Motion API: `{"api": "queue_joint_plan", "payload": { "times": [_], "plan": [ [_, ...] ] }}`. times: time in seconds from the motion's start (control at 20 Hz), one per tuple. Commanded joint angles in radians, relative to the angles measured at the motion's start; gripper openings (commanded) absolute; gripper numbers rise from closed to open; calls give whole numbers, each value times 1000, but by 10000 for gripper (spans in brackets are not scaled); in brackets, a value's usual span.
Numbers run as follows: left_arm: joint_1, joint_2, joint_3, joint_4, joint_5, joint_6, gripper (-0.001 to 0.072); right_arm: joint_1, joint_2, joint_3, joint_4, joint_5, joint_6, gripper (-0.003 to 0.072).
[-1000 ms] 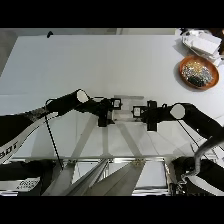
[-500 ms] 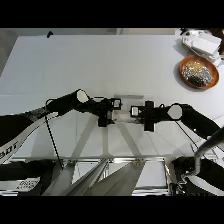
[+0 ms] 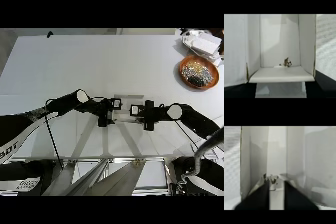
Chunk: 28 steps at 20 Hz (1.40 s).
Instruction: Fold the box and place the chain.
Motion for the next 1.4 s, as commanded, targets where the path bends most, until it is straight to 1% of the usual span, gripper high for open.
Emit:
{"api": "queue_joint_plan", "payload": {
  "times": [0.0, 0.1, 0.2, 0.35, 0.5, 0.65, 0.7, 0.75, 0.9, 1.1, 1.2, 1.35],
  "plan": [
    [1, 0, -1, 0, 0, 0, 133, 0, 48, 0, -64, 35, 148, 14],
    [1, 0, -1, 0, 0, 0, 133, -12, 111, 0, -118, 73, 273, 14],
    [1, 0, -1, 0, 0, 0, 133, -39, 183, 0, -123, 130, 381, 14],
    [1, 0, -1, 0, 0, 0, 133, -97, 304, 0, -137, 164, 669, 14],
    [1, 0, -1, 0, 0, 0, 133, -199, 393, 0, -203, 204, 948, 14],
    [1, 0, -1, 0, 0, 0, 133, -326, 405, -3, -237, 354, 1194, 14],
    [1, 0, -1, 0, 0, 0, 133, -358, 398, -15, -245, 387, 1228, 14],
    [1, 0, -1, 0, -1, 0, 133, -381, 390, -32, -251, 392, 1246, 14],
    [1, 0, -1, 0, 0, 0, 133, -420, 336, -86, -247, 367, 1270, 14],
    [1, 0, -1, 0, 0, 0, 133, -417, 197, -101, -154, 283, 1237, 14],
    [1, 0, -1, 0, 0, 0, 133, -386, 130, -101, -88, 228, 1180, 11],
    [1, 0, -1, 0, 0, 0, 133, -328, 63, -101, -13, 179, 1125, 11]
  ]
}}
